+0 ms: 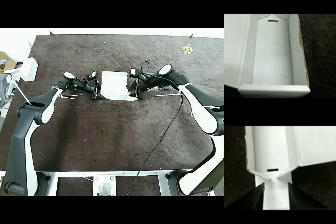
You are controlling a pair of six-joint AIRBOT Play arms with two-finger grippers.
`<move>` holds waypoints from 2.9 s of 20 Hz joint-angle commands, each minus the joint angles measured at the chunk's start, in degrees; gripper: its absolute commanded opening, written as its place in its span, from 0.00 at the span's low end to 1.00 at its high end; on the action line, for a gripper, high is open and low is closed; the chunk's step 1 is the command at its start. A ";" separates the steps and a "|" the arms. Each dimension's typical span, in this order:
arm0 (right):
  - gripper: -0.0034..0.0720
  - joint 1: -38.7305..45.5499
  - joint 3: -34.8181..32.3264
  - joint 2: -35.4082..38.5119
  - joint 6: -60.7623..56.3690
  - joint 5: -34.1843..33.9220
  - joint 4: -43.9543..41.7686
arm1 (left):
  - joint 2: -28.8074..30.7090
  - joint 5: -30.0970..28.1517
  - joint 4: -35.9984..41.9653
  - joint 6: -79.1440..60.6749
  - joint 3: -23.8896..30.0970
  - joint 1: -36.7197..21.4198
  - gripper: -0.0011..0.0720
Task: Fold the box and place the chain.
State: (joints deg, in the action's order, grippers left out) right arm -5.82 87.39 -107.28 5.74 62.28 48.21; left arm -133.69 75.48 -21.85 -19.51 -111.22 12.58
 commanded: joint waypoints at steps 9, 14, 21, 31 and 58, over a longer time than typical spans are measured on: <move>0.33 -4.59 -0.04 -2.36 3.63 -4.55 -6.95 | 0.00 0.00 -0.02 0.00 -0.02 -0.02 0.29; 0.33 -5.55 -0.04 -2.62 3.48 -7.63 -6.19 | 0.00 -0.02 -0.02 0.00 -0.02 -0.02 0.29; 0.75 -5.16 -0.04 -2.62 3.10 -7.50 -4.74 | 0.00 -0.02 -0.02 0.00 -0.02 -0.02 0.29; 0.23 -4.85 -0.02 -0.17 -7.80 -7.08 2.73 | 0.00 -0.02 -0.02 0.00 -0.02 -0.02 0.29; 0.12 10.14 -15.15 3.58 -56.70 -6.78 -14.05 | 0.04 -0.02 0.07 -0.02 -0.02 -0.02 0.29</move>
State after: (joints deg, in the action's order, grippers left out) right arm 5.43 72.86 -100.71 -55.29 55.92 41.89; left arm -133.69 75.46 -21.78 -19.51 -111.22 12.60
